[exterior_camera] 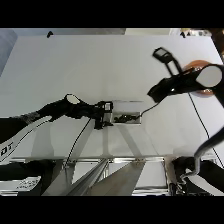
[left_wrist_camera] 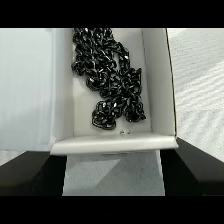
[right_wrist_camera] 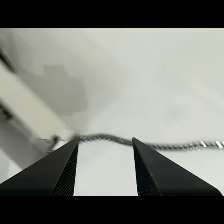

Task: Fold the box and place the chain.

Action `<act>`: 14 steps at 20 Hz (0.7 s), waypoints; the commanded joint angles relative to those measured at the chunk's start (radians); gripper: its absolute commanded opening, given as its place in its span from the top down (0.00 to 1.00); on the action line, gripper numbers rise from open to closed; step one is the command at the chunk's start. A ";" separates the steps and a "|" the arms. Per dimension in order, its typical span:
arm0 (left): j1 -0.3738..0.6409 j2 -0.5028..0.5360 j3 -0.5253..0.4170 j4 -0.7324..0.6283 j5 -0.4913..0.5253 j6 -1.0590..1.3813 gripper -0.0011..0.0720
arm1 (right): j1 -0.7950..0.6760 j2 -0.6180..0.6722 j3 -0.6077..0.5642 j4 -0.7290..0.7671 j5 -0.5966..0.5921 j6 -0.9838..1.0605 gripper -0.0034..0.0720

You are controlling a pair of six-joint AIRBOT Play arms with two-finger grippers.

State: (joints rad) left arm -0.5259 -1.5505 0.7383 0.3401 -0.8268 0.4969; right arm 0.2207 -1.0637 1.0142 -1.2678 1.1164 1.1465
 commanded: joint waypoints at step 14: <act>0.000 0.001 0.001 0.000 0.000 0.000 0.61 | -0.114 -0.404 -0.003 -0.243 -0.074 0.396 0.45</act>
State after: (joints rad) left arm -0.5259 -1.5505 0.7383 0.3401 -0.8268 0.4969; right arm 0.1078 -1.4246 1.0149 -1.5032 1.0779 1.5043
